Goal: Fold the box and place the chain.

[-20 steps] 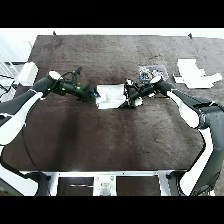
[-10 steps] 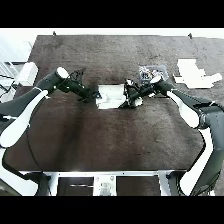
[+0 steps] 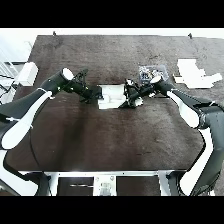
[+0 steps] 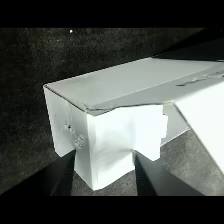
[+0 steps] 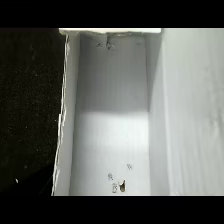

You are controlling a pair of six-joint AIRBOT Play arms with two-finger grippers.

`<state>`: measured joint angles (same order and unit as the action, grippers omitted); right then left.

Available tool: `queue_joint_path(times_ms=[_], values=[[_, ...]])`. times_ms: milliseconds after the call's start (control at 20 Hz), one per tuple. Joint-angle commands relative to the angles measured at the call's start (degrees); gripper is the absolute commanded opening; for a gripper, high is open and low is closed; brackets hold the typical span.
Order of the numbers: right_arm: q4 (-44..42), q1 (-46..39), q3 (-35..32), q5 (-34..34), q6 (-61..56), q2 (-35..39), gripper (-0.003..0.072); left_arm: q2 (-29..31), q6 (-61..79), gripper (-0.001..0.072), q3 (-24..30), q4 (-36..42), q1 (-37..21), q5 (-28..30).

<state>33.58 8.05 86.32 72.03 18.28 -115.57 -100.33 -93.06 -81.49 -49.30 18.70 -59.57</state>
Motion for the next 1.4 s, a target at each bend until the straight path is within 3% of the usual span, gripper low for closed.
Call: queue_joint_path(times_ms=[0, 150, 350, 1100, 1200, 1350], values=[[-0.11, 0.07, -0.02, 0.02, -0.02, 0.00, 0.0507, 0.02, -2.91, 0.0422, -0.07, -2.21, 0.98, 2.14], [-0.09, 0.07, -0.02, 0.02, -0.02, 0.00, 0.0506, -0.02, -5.51, 0.0422, -1.60, -6.38, 1.40, 1.55], [-0.11, 0.07, -0.02, 0.02, -0.02, 0.00, 0.0507, -0.11, -15.63, 0.0422, -6.19, -20.41, 4.42, -0.28], [-0.09, 0.07, -0.02, 0.02, -0.02, 0.00, 0.0507, -2.32, -17.57, 0.0423, -7.85, -20.20, 7.10, -0.48], [-0.09, 0.07, -0.02, 0.02, -0.02, 0.00, 0.0507, -2.67, -18.82, 0.0424, -10.19, -22.58, 7.91, -2.49], [-0.09, 0.07, -0.02, 0.02, -0.02, 0.00, 0.0507, -5.86, -21.62, 0.0424, -16.13, -24.11, 8.04, -10.10]])
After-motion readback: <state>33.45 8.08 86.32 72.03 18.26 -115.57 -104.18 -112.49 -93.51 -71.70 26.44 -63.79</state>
